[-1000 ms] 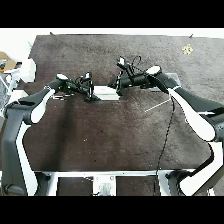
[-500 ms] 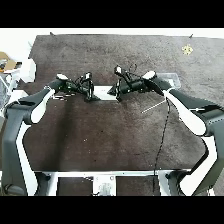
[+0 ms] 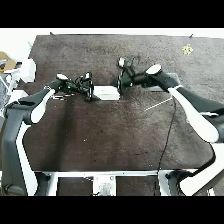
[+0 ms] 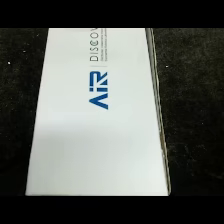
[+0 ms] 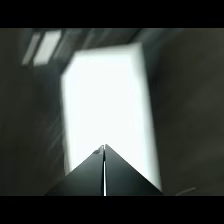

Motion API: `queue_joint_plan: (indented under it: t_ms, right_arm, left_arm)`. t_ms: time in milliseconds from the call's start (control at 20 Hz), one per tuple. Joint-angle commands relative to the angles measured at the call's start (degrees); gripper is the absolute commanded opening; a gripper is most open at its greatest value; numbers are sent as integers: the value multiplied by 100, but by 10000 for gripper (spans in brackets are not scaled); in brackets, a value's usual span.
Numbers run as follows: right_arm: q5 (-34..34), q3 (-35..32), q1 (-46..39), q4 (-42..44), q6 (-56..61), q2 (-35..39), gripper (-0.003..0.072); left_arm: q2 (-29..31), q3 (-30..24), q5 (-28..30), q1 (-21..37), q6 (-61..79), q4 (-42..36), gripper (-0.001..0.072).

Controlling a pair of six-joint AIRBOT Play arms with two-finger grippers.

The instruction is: Fold the box and place the chain.

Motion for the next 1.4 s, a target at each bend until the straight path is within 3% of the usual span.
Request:
queue_joint_plan:
  t_ms: [0, 150, 250, 400, 550, 700, 900, 1150, 1200, 1250, 1350]
  right_arm:
    - [-323, -17, 11, 448, 361, 907, 1]
    - [-645, -466, 11, 398, 737, 2015, 1]
    - [-1239, -1049, 11, 63, 1121, 2802, 1]
    - [-2653, -2470, 11, -468, 1655, 4227, 1]
    - [-3971, -4205, 11, -479, 1657, 5633, 2]
    - [-4778, -5713, 11, -339, 1659, 6684, 2]
    - [-5576, -6983, 11, 144, 1659, 7458, 2]
    - [-5635, -7250, 11, 216, 1657, 7538, 2]
    - [-5635, -7250, 11, 214, 1657, 7538, 2]
    - [-5635, -7250, 11, 214, 1657, 7538, 2]
    - [-5635, -7250, 11, 214, 1657, 7538, 2]
  left_arm:
    - [-2, 0, 0, 0, 11, 7, 358]
    - [-2, 0, 0, 0, 11, 7, 358]
    - [-2, 0, 0, 0, 9, 7, 358]
    - [-2, 0, -7, 0, 9, 7, 358]
    - [-2, 0, 26, 0, 11, -2, 357]
    - [-2, 0, 39, 0, 11, -9, 358]
    - [-2, 0, 37, 0, 11, -9, 358]
    - [-2, 0, 26, 0, 9, -11, 355]
    - [0, 0, 17, 0, -4, -11, 227]
    - [7, 7, -66, 2, -4, -9, 19]
    - [87, 42, 2, 2, -350, -85, 12]
